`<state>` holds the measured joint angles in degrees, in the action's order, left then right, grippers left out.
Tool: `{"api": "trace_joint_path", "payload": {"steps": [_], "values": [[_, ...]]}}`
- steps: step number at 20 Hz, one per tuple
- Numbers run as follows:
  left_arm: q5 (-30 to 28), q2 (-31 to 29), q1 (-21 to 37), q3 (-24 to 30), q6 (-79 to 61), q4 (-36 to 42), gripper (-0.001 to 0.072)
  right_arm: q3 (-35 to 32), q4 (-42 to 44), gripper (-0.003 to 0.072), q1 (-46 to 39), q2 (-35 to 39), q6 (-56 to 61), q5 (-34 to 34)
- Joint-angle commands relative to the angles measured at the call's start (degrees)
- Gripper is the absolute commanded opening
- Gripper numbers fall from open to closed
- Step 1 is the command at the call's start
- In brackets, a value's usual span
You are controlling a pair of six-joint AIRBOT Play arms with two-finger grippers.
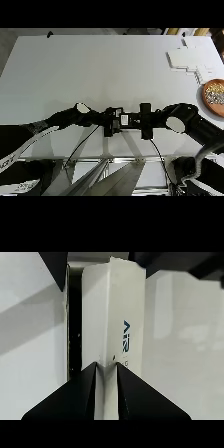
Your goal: Fold the box and place the chain.
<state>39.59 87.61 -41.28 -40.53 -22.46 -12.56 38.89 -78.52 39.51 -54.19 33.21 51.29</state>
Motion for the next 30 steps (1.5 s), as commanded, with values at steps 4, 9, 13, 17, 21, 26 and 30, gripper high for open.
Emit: {"api": "trace_joint_path", "payload": {"steps": [4,9,13,17,21,26,30], "values": [[0.0,0.0,0.0,0.0,0.0,-0.1,0.0208,-2.2,1.0,0.0200,0.1,0.0,0.0,0.2],[0.1,0.0,0.0,0.0,0.0,-0.1,0.0208,-2.8,2.1,0.0241,0.1,0.0,0.0,0.2],[0.1,0.0,0.0,0.0,0.0,-0.1,0.0208,-2.8,3.8,0.0329,0.1,0.4,0.0,0.2],[0.1,0.0,0.0,0.0,0.0,-0.1,0.0208,-2.8,4.0,0.0329,0.1,5.5,0.0,0.2],[0.1,0.0,0.0,0.0,0.0,-0.1,0.0208,-2.8,4.0,0.0236,0.0,7.3,0.0,0.2],[0.1,0.0,0.0,0.0,0.0,-0.1,0.0208,-2.9,6.3,0.0017,-1.0,3.9,0.0,0.3],[0.1,0.0,0.0,0.0,0.0,-0.1,0.0208,-3.0,7.0,0.0017,-1.1,2.0,0.0,2.1]]}}
